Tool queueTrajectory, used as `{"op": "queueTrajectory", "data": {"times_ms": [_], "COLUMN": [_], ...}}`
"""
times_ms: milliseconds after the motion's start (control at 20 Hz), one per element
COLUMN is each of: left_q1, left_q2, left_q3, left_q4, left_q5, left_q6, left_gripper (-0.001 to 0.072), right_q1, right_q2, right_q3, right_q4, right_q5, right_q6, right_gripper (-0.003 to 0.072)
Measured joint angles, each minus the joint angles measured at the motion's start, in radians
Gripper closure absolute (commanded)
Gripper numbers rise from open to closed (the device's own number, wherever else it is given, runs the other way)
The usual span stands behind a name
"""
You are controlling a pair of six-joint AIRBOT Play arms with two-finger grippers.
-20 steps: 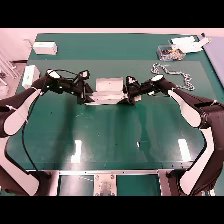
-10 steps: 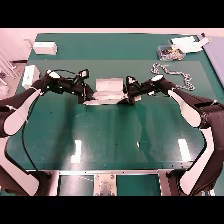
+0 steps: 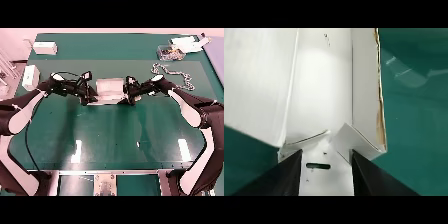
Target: Fold the box and place the chain.
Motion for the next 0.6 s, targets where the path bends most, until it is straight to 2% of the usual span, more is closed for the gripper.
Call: {"op": "queueTrajectory", "data": {"times_ms": [350, 400, 450, 600], "left_q1": [-0.048, -0.05, -0.052, -0.055], "left_q2": [-0.003, -0.003, -0.003, -0.003], "left_q3": [0.0, 0.0, 0.0, 0.0], "left_q4": [-0.009, -0.01, -0.01, -0.01], "left_q5": [0.07, 0.074, 0.077, 0.082], "left_q6": [0.026, 0.029, 0.031, 0.033], "left_gripper": [0.0336, 0.018, 0.015, 0.0151], "right_q1": [0.0, 0.0, 0.0, 0.0], "right_q2": [0.0, 0.0, 0.0, 0.0], "right_q3": [0.0, 0.0, 0.0, 0.0], "right_q4": [0.002, 0.003, 0.003, 0.002], "right_q5": [-0.001, -0.001, 0.0, 0.001], "right_q6": [0.001, 0.001, 0.0, 0.001], "right_gripper": [0.0102, 0.0102, 0.0102, 0.0102]}}
